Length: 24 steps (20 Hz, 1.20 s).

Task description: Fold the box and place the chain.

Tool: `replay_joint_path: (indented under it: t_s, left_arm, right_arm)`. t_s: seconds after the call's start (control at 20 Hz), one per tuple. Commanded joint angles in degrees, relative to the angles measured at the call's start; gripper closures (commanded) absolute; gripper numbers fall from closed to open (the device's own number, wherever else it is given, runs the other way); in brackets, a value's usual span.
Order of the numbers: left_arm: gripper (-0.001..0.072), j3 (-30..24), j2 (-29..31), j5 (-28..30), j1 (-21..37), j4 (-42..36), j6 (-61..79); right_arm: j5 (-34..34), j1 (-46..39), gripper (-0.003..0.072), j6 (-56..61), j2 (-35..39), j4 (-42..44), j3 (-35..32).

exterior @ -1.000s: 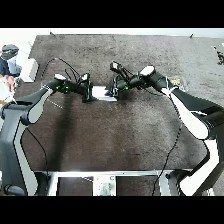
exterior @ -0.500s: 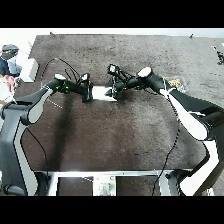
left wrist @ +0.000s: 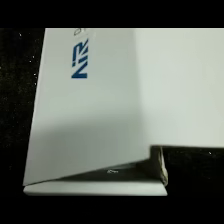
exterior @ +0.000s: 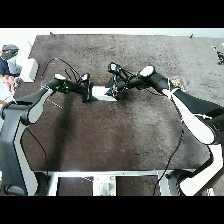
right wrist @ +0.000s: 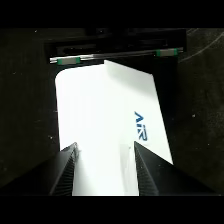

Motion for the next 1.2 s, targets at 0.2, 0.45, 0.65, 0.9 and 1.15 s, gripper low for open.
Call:
replay_joint_path:
  t_s: [0.2,0.45,0.65,0.9,1.15]
  left_arm:
    - [0.0481,0.0,-0.02,0.02,0.0,0.02,0.02]
    - [0.0481,0.0,-0.02,0.0,0.0,0.0,0.02]
    - [0.048,0.0,-0.02,0.0,0.0,0.02,0.02]
    - [0.0481,0.0,-0.04,0.0,0.0,0.0,0.02]
    - [0.0481,0.0,-0.02,0.0,0.0,0.0,0.02]
  right_arm:
    - [-6.6,0.04,0.0236,-11.98,1.03,8.81,-5.29]
    - [-7.23,0.04,0.0194,-15.96,-0.98,9.44,-5.29]
    - [-8.37,0.04,0.0193,-16.33,-1.86,9.44,-5.29]
    - [-12.48,0.04,0.0223,-17.84,-2.01,9.49,-5.09]
    - [-12.74,0.04,0.0224,-17.84,-0.94,9.49,-4.96]
